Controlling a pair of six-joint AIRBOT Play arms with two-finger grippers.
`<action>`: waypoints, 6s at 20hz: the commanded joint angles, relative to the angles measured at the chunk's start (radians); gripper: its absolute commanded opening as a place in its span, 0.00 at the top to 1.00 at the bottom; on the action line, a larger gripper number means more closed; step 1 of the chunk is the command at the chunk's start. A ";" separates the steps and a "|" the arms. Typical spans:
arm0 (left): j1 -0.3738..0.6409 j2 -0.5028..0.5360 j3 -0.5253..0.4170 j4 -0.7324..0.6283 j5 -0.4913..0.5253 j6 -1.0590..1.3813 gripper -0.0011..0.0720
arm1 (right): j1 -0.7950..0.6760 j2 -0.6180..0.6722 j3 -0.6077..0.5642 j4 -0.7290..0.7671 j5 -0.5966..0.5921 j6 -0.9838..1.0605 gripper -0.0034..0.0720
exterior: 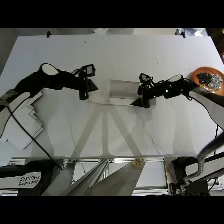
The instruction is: Fold the box and place the chain.
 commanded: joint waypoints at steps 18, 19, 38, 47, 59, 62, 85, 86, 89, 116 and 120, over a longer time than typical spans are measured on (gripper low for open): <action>0.037 -0.026 -0.106 0.183 -0.004 -0.842 0.98 | -0.001 0.000 0.001 0.000 0.000 0.000 0.41; 0.022 -0.034 -0.106 0.183 0.010 -0.871 0.98 | -0.001 0.000 0.001 0.000 0.000 0.000 0.41; -0.032 -0.084 -0.106 -0.204 0.016 -0.727 0.97 | -0.001 0.000 0.001 0.000 0.000 0.000 0.41; -0.032 -0.085 -0.106 -0.290 0.010 -0.671 0.66 | -0.001 0.000 0.001 0.000 0.000 0.000 0.41; -0.073 -0.157 -0.106 -0.510 -0.032 -0.551 0.41 | -0.001 0.000 0.001 0.000 0.000 0.000 0.41; -0.076 -0.159 -0.106 -0.540 -0.032 -0.516 0.41 | -0.001 0.000 0.001 0.000 0.000 0.000 0.41; -0.068 -0.158 -0.106 -0.518 -0.006 -0.485 0.27 | -0.001 0.000 0.001 0.000 0.000 0.000 0.41; -0.079 -0.158 -0.106 -0.518 0.006 -0.485 0.26 | -0.001 0.000 0.001 0.000 0.000 0.000 0.41; -0.117 -0.158 -0.106 -0.518 0.045 -0.485 0.26 | -0.001 0.000 0.001 0.000 0.000 0.000 0.41; -0.198 -0.157 0.018 0.001 0.193 -1.052 0.29 | -0.001 0.000 0.001 0.000 0.000 0.000 0.41; -0.205 -0.155 0.021 -0.001 0.192 -1.086 0.29 | -0.001 0.000 0.001 0.000 0.000 0.000 0.41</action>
